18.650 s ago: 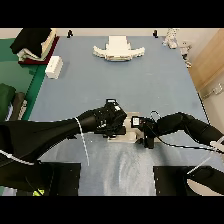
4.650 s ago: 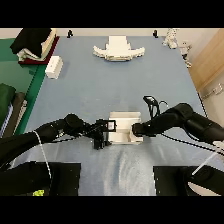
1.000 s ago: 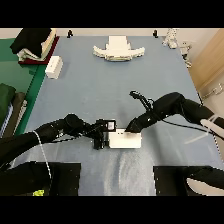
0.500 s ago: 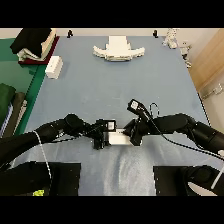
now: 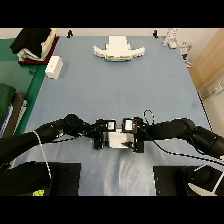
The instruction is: Fold the box.
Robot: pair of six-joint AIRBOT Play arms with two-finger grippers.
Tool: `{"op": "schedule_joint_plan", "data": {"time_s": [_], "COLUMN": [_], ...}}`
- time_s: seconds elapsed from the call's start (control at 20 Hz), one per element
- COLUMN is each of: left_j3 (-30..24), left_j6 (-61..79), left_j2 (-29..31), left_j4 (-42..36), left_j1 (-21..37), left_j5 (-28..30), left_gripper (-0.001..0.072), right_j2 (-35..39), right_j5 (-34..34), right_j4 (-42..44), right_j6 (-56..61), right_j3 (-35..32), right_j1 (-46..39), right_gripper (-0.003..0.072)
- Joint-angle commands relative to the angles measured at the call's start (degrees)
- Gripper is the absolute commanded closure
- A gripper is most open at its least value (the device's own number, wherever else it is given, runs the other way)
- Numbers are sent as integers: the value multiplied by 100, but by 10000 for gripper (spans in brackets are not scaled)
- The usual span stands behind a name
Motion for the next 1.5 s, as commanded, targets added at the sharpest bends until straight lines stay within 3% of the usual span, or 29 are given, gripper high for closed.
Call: {"op": "schedule_joint_plan", "data": {"time_s": [0.0,0.55,0.65,1.45], "left_j3": [0,-2,0,-2], "left_j6": [2,2,2,2], "left_j2": [0,0,0,0], "left_j4": [2,2,2,2], "left_j1": [0,0,0,0], "left_j5": [0,0,0,0], "left_gripper": [249,249,249,249], "right_j2": [4,177,195,695], "right_j5": [11,566,564,905], "right_j4": [-275,-490,-490,-507], "right_j6": [-525,-713,-713,-713], "right_j3": [-37,-358,-358,-348], "right_j1": [42,44,44,44], "right_gripper": [93,104,163,163]}}
